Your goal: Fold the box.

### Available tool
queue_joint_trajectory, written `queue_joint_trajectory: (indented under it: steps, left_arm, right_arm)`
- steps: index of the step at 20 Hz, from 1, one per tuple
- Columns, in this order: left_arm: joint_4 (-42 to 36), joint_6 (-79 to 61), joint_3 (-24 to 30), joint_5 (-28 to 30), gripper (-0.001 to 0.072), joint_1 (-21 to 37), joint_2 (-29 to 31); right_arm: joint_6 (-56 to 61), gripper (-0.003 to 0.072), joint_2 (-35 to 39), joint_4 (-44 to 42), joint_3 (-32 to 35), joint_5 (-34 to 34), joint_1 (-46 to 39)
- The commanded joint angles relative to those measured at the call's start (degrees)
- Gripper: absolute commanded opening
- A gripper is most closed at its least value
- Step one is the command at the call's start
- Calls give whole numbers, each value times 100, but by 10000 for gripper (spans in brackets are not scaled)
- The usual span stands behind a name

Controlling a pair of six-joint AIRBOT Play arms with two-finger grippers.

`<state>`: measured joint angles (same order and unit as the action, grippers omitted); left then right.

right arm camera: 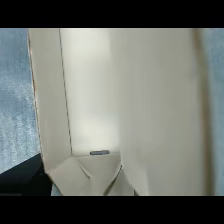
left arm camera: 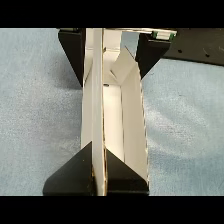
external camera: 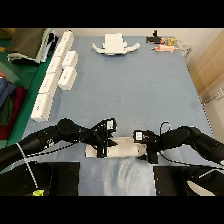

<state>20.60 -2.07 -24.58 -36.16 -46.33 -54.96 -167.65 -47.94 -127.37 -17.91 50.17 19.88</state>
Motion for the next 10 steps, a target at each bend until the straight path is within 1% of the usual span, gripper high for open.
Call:
queue_joint_trajectory:
  steps: [1, 2, 3, 5, 7, 9, 10]
  left_arm:
    - [0, -2, 0, 2, 15, -2, 0]
    - [0, -2, 0, 2, 15, -2, 0]
    - [0, -2, 0, 0, 15, -2, 0]
    - [0, -2, 0, 2, 15, -2, 0]
    - [0, -2, 0, 2, 15, -2, 0]
    - [0, -2, 0, 2, 15, -2, 0]
    - [0, -2, 0, 0, 15, -2, 0]
  right_arm:
    - [-2, 698, -96, -11, 2, -63, 46]
    - [-2, 683, -111, 9, 2, -79, 105]
    - [-2, 638, -129, 20, 2, -81, 157]
    - [-2, 635, -192, 26, 2, -98, 166]
    - [0, 553, -210, 24, 2, -109, 166]
    - [4, 522, -208, 107, 0, -107, 166]
    - [4, 522, -201, 166, 0, -107, 166]
